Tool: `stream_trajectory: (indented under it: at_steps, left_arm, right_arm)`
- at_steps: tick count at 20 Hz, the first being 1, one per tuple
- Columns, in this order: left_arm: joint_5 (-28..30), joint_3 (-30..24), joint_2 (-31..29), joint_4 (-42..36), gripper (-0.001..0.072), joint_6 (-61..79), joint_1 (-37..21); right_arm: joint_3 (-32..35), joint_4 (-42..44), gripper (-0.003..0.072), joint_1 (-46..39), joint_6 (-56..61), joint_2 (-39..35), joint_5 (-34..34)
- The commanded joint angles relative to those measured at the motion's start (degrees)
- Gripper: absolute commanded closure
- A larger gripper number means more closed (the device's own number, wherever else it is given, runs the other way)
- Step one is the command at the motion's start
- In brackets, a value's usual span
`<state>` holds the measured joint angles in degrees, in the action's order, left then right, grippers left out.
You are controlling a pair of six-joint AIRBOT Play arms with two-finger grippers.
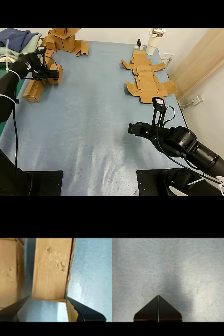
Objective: Fold the box.
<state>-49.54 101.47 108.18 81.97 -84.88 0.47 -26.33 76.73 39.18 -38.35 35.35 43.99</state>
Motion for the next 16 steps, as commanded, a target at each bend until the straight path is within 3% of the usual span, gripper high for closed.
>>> stream_trajectory:
  at_steps: [1, 3, 4, 5, 6, 11, 14, 16]
  left_arm:
    - [-11.6, 6.1, -1.9, 0.9, 0.0015, -0.1, -1.6]
    - [-14.9, 8.1, -4.0, 0.7, 0.0050, -0.1, -2.3]
    - [-16.6, 8.8, -4.9, 0.3, 0.0245, -0.1, -2.3]
    - [-19.9, 9.8, -5.8, 0.3, 0.0537, -0.1, -2.3]
    - [-22.7, 10.5, -6.6, 0.3, 0.0698, -0.1, -2.2]
    - [-32.1, 9.2, -11.6, 0.3, 0.0702, 3.1, 1.7]
    - [-28.1, 1.7, -18.4, 0.3, 0.0702, 3.5, 7.0]
    - [-25.6, -6.6, -23.9, 0.2, 0.0702, 3.4, 11.3]
  right_arm:
    - [0.0, 0.0, 0.0683, 0.0, 0.0, 0.1, 0.1]
    - [-0.2, 0.2, 0.0683, -0.2, 0.0, 0.4, 0.3]
    - [-0.9, 1.0, 0.0683, -0.7, 0.0, 1.2, 1.2]
    - [-2.1, 2.3, 0.0683, -1.8, -0.1, 2.5, 2.7]
    - [-3.5, 3.3, 0.0683, -2.9, -1.1, 4.0, 4.0]
    - [-17.3, 10.8, 0.0683, -9.5, -17.5, 17.5, 10.7]
    - [-28.3, 14.8, 0.0683, -11.0, -25.1, 27.7, 16.2]
    - [-34.5, 16.4, 0.0683, -11.0, -27.4, 33.4, 18.8]
